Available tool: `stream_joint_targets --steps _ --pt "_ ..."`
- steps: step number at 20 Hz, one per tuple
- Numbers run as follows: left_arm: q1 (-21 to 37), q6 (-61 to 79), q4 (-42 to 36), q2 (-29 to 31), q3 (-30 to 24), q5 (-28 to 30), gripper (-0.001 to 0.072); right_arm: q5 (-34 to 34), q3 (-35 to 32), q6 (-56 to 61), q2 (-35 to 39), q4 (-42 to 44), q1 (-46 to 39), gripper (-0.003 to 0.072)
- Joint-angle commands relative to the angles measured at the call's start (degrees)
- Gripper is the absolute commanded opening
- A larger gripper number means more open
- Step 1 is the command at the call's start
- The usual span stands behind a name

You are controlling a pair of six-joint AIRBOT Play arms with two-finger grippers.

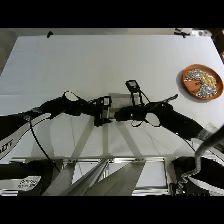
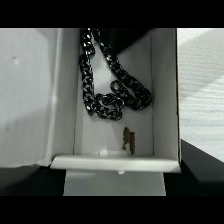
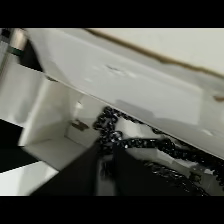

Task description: Fold the box and place the chain.

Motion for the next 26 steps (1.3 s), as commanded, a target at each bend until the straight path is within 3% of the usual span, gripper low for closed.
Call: stream_joint_targets --steps 1,2,5,9,11,13,16,19,26 --pt "0.0 0.0 0.0 0.0 0.0 0.0 0.0314 -0.7 0.1 -0.9 -1.7 0.7 0.0 0.0357" --pt "0.0 0.0 0.0 0.0 0.0 0.0 0.0314 -1.0 0.1 -1.7 -0.7 1.0 -0.4 0.0421" --pt "0.0 0.0 0.0 0.0 0.0 0.0 0.0314 1.7 0.1 -5.3 5.4 1.6 -4.2 0.0418" --pt "0.0 0.0 0.0 0.0 0.0 0.0 0.0314 14.1 0.1 -13.0 19.0 1.6 -9.7 0.0416" --pt "0.0 0.0 0.0 0.0 0.0 0.0 0.0314 19.3 0.1 -19.8 24.8 1.2 -14.5 0.0393" --pt "0.0 0.0 0.0 0.0 0.0 0.0 0.0314 24.0 0.1 -23.2 26.1 -1.6 -22.2 0.0315" --pt "0.0 0.0 0.0 0.0 0.0 0.0 0.0314 26.0 0.1 -22.8 21.0 -7.8 -34.5 0.0317" --pt "0.0 0.0 0.0 0.0 0.0 0.0 0.0314 23.7 0.1 -21.2 12.6 -8.6 -43.1 0.0484" --pt "0.0 0.0 0.0 0.0 0.0 0.0 0.0314 20.1 4.5 -15.6 -1.6 -9.0 -44.5 0.0470"
